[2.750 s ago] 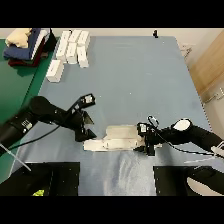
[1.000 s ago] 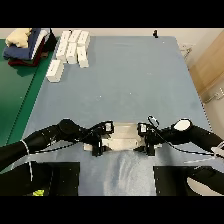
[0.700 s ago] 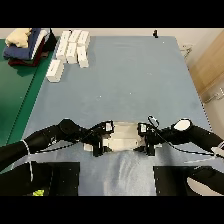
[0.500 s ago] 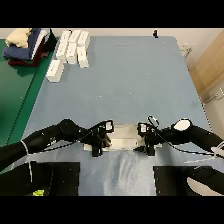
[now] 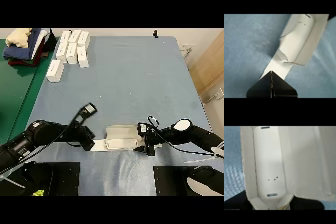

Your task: Fold the box.

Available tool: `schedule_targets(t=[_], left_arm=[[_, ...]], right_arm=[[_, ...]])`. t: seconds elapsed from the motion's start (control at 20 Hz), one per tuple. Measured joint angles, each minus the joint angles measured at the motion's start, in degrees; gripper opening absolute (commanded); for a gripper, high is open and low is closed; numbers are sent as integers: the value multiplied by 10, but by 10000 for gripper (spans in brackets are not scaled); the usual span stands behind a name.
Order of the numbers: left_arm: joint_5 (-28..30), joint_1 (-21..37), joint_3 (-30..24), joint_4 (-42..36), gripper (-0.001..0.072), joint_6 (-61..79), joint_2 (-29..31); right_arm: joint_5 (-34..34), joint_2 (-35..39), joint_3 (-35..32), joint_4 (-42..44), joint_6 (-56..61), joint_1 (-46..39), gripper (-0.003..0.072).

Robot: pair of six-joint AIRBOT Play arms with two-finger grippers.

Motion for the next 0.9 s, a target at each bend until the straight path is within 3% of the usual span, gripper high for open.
schedule_targets(t=[0.15, 0.35, 0.6, 0.9], left_arm=[[-89, 57, 0, 64, 16, -251, 30], [-159, 162, -18, 61, 15, -362, 9], [-138, 232, -54, -70, 15, -292, -73], [-71, 186, -65, -228, 15, -189, -134]], right_arm=[[0, 0, 0, 0, 0, 0, 541], [0, 0, 0, 0, 0, 0, 542], [0, 0, 0, 0, 0, 0, 542], [0, 0, 0, 0, 0, 0, 541]])
